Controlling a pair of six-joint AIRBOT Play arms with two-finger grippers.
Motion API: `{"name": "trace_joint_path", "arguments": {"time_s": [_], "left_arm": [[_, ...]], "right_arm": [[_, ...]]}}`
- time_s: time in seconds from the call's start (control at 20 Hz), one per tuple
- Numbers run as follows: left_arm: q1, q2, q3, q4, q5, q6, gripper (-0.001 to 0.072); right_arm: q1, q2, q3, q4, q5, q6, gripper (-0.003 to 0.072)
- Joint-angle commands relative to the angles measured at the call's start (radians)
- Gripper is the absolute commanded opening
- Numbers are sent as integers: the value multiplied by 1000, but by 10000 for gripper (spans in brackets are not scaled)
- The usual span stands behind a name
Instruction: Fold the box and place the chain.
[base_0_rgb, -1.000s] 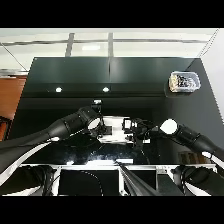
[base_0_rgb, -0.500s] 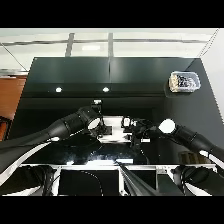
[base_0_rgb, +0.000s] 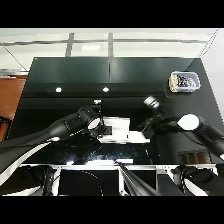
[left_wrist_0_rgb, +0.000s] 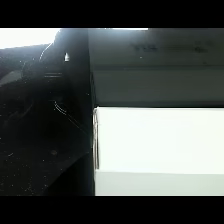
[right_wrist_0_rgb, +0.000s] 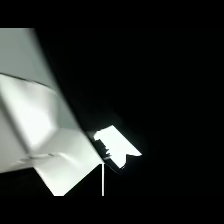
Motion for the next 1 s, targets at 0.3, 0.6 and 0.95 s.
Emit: {"name": "trace_joint_path", "arguments": {"time_s": [0.3,0.6,0.95], "left_arm": [[0,-1,-1,0,-7,-1,30],[0,-2,-1,0,-7,-1,30],[0,-2,-1,0,-8,-1,30]], "right_arm": [[-365,11,-183,94,154,634,17],[-198,-140,-187,360,157,397,17],[-184,-151,-143,498,265,225,192]]}}
